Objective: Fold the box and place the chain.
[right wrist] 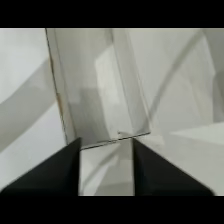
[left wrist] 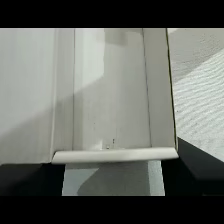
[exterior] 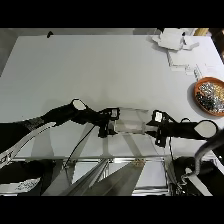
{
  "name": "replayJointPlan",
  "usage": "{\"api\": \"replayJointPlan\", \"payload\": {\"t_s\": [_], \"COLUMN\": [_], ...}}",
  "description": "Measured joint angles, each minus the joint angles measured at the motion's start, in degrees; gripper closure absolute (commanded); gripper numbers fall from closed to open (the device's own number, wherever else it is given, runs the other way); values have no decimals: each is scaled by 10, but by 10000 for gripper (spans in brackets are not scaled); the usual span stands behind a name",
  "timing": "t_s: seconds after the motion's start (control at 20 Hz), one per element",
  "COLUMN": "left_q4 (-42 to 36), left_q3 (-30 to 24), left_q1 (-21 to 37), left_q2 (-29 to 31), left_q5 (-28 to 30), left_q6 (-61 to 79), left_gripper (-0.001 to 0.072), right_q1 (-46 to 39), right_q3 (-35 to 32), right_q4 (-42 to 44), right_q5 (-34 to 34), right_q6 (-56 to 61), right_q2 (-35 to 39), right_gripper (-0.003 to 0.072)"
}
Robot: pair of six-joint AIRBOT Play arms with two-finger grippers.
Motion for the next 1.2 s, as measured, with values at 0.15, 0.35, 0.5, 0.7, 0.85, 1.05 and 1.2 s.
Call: {"api": "replayJointPlan", "payload": {"t_s": [0.15, 0.35, 0.5, 0.7, 0.85, 1.05, 1.2], "left_q4": [0, 0, 0, 0, 0, 0, 0], "left_q3": [0, 0, 0, 0, 0, 0, 0], "left_q1": [0, 0, 0, 0, 0, 0, 0], "left_q2": [0, 0, 0, 0, 0, 0, 0], "left_q5": [0, 0, 0, 0, 0, 0, 0], "left_q6": [0, 0, 0, 0, 1, 1, 1], "left_gripper": [437, 437, 437, 437, 437, 437, 437], "right_q1": [0, -35, -110, -184, -201, -187, -151], "right_q3": [8, 27, 33, 35, 35, 36, 36], "right_q4": [-39, -75, -90, -99, -92, -67, -44], "right_q5": [8, -5, -16, -11, 5, 33, 49], "right_q6": [94, 233, 344, 431, 461, 479, 485], "right_q2": [57, 68, 41, -29, -94, -177, -218], "right_gripper": [667, 666, 667, 666, 666, 666, 666]}}
